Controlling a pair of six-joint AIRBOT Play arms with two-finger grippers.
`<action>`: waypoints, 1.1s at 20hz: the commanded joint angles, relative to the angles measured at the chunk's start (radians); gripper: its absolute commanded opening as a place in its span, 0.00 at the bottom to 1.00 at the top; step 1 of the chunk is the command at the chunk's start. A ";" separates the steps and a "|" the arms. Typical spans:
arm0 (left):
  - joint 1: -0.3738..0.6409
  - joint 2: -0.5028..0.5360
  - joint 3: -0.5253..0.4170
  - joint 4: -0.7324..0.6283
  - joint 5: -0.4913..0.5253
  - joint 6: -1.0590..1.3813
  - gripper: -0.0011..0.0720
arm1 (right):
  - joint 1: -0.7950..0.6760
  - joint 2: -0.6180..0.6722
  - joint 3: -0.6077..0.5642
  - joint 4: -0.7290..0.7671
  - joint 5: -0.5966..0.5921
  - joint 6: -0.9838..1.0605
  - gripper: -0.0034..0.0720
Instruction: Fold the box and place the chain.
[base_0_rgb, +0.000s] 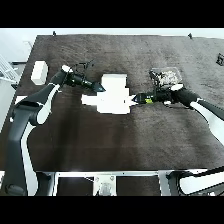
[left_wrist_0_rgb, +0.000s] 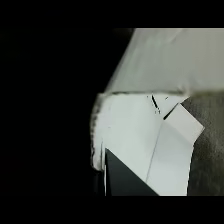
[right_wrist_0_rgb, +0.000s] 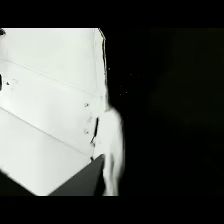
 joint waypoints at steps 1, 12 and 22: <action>0.000 -0.001 0.001 -0.051 -0.026 0.082 0.04 | -0.011 0.002 -0.001 0.000 0.002 0.000 0.60; 0.001 0.000 0.000 -0.077 -0.106 0.366 0.03 | -0.286 0.145 -0.001 0.003 0.164 0.001 0.65; 0.001 0.054 -0.204 -0.203 -0.050 0.772 0.03 | -0.311 0.147 -0.086 0.004 0.172 -0.060 0.65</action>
